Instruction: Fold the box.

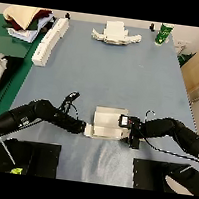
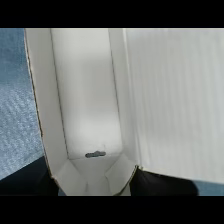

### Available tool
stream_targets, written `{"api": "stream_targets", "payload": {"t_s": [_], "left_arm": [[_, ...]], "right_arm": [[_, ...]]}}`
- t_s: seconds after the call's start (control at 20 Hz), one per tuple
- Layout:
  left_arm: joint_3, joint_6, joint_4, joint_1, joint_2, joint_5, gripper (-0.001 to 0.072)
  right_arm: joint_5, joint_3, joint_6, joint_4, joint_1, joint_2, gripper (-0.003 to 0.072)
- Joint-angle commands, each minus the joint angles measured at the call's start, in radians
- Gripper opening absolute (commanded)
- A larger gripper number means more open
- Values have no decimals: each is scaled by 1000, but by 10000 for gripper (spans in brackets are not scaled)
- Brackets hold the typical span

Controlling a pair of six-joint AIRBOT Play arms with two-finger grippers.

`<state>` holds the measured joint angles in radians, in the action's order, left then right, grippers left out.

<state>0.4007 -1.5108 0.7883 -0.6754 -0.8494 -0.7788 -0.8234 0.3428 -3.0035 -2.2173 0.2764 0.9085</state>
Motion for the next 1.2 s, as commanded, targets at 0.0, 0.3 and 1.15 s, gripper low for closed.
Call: {"api": "stream_targets", "payload": {"t_s": [0.0, 0.3, 1.15], "left_arm": [[25, 19, -8, -4, 32, 14, 15], [28, 18, -37, -5, 38, 34, 465], [170, -396, 207, -234, -117, 98, 413]], "right_arm": [[0, 1, 0, 0, 0, 0, 514], [0, 1, 0, 0, 0, 0, 514], [0, 1, 0, 0, 0, 0, 514]]}}
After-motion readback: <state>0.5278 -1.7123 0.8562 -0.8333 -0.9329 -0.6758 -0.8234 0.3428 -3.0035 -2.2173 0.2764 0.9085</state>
